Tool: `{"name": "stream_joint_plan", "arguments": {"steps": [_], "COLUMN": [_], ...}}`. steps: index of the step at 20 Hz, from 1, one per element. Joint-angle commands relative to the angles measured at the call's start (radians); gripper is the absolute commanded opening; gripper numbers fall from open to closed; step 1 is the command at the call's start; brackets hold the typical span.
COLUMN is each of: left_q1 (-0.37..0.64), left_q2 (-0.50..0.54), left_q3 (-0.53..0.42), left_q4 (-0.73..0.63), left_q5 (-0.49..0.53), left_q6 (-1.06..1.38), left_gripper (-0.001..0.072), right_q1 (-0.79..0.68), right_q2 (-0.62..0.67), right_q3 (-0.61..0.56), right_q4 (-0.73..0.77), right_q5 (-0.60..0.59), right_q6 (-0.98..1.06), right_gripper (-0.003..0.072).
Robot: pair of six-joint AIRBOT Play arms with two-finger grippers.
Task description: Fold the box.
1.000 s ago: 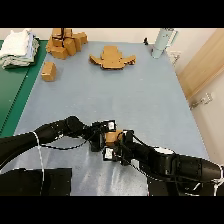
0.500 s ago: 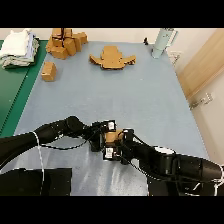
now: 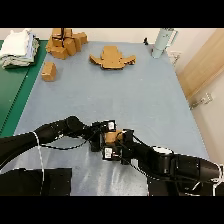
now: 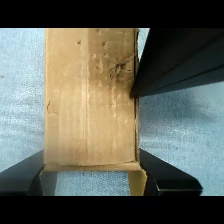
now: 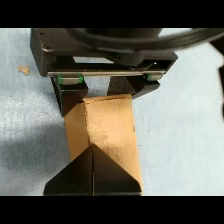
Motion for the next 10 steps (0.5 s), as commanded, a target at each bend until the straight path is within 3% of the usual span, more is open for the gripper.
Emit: {"name": "stream_joint_plan", "arguments": {"steps": [1, 5, 10], "left_q1": [0.0, 0.0, 0.0], "left_q2": [0.0, 0.0, 0.0], "left_q3": [0.0, 0.0, 0.0], "left_q4": [0.0, 0.0, 0.0], "left_q5": [0.0, 0.0, 0.0], "left_q6": [0.0, 0.0, 0.0], "left_gripper": [0.0524, 0.0524, 0.0524], "right_q1": [0.0, -0.001, -0.072], "right_q2": [0.043, 0.16, 0.253], "right_q3": [0.036, 0.09, 0.095], "right_q4": [0.005, -0.013, -0.027], "right_q5": [-0.099, -0.372, -0.492], "right_q6": [0.001, 0.067, 0.595], "right_gripper": [0.0005, 0.0005, 0.0005]}}
